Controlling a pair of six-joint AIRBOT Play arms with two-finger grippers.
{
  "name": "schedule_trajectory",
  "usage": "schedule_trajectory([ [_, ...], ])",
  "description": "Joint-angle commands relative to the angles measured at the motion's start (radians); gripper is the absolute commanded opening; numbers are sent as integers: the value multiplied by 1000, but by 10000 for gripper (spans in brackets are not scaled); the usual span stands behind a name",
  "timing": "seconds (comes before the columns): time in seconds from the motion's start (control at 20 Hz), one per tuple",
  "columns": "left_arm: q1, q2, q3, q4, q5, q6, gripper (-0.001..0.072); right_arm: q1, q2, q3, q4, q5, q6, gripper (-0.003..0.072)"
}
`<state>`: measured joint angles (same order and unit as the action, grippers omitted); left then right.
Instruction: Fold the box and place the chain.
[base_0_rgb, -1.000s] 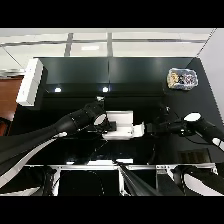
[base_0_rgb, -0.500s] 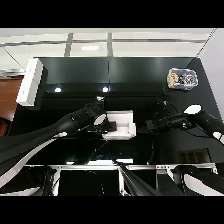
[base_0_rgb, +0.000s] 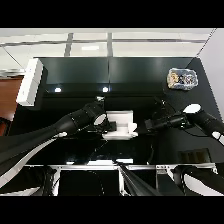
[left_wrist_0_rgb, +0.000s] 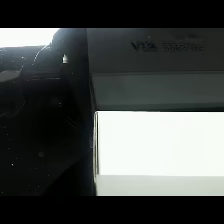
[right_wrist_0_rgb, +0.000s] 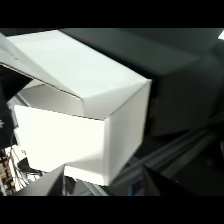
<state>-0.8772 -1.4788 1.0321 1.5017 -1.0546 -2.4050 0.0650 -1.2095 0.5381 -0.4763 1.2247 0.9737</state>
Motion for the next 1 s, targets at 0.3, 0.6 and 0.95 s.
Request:
schedule_trajectory([
  [0.3,1,0,0,0,-1,0,27,182,1,130,-114,-124,216,366],
  [0.6,1,0,0,0,-3,0,28,383,2,239,-448,-191,580,366],
  [0.95,1,0,0,1,1,0,28,595,-26,283,-838,-246,1003,365],
])
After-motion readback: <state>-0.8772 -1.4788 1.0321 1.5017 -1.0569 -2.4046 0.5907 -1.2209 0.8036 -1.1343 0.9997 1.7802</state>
